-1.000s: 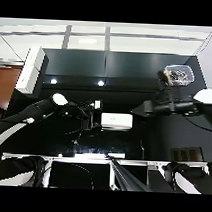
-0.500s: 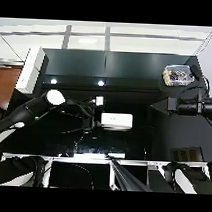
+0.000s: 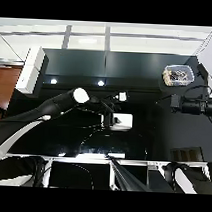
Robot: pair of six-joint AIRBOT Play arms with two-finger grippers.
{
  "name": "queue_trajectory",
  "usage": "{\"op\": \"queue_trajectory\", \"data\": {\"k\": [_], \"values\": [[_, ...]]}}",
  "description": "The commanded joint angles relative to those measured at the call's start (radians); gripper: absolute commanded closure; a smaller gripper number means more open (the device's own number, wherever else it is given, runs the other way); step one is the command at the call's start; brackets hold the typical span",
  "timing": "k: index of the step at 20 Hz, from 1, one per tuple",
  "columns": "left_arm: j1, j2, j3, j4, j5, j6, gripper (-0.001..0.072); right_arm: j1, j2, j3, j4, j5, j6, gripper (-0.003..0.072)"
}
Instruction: Fold the box and place the chain.
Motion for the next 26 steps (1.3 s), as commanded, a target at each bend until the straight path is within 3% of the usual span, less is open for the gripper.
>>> {"op": "queue_trajectory", "data": {"k": [1,9,18,26], "values": [[-0.008,-0.058,0.048,-0.006,-0.074,-0.007,0.0004,-0.032,0.001,0.001,-0.006,-0.018,-0.003,0.0675],[-0.008,-0.063,0.048,0.049,-0.129,-0.023,0.0004,-0.032,0.001,0.001,-0.006,-0.026,-0.002,0.0675],[-0.008,-0.070,0.047,0.050,-0.132,-0.023,0.0001,-0.032,0.001,0.001,-0.006,-0.026,-0.002,0.0675],[-0.062,-0.133,0.047,0.142,-0.096,-0.044,0.0000,-0.032,0.001,0.001,-0.006,-0.026,0.000,0.0675]]}}
